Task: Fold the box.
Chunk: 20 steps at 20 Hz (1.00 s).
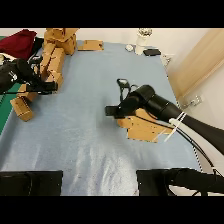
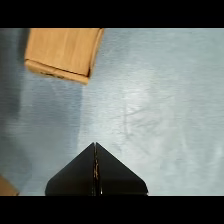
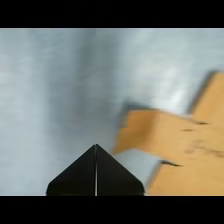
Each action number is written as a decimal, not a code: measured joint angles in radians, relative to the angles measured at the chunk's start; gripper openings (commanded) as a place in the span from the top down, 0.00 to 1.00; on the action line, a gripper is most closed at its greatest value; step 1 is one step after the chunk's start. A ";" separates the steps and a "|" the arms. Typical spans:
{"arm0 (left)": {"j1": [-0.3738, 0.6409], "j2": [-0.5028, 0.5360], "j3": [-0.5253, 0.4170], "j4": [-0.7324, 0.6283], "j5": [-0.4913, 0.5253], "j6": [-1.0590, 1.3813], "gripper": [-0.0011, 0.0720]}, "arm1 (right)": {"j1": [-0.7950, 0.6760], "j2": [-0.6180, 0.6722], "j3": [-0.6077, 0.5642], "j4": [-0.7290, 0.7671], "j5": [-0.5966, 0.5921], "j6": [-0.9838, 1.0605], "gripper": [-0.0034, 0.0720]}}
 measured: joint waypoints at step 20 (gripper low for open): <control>0.000 0.000 0.000 -0.684 -0.298 0.329 0.10 | -1.122 -0.039 -0.130 0.253 -0.336 -0.992 0.37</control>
